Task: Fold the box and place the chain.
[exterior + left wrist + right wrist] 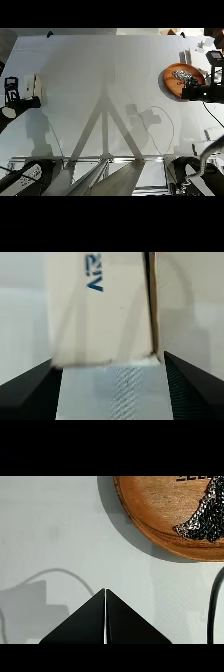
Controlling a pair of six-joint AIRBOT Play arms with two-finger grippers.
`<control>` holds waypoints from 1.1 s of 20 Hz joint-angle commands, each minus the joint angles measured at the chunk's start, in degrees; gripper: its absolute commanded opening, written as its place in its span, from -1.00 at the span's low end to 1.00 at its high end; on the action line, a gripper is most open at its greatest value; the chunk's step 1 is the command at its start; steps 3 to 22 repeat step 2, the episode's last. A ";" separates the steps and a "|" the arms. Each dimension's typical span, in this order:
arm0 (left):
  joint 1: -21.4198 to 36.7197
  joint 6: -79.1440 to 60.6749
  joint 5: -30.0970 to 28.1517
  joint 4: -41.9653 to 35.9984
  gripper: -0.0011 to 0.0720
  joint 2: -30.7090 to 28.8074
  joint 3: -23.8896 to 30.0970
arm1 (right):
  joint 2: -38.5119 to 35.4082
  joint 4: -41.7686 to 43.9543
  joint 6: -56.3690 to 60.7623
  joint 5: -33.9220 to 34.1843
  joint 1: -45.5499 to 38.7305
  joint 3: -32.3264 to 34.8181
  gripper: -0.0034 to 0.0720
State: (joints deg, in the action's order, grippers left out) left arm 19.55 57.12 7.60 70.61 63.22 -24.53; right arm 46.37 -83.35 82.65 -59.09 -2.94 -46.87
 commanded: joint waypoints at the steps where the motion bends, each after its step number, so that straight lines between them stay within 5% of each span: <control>1: -0.02 -0.15 3.43 -0.15 0.95 -8.92 -0.02 | -0.04 0.00 0.00 0.00 -0.04 -0.02 -0.88; 2: -0.02 -0.15 4.83 -0.26 0.95 -12.20 -0.02 | -0.04 -0.02 0.00 0.00 -0.04 -0.02 -0.88; 22: -0.02 -0.15 4.83 -0.26 0.95 -12.20 -0.02 | -0.04 -0.02 0.00 0.00 -0.04 -0.02 -0.88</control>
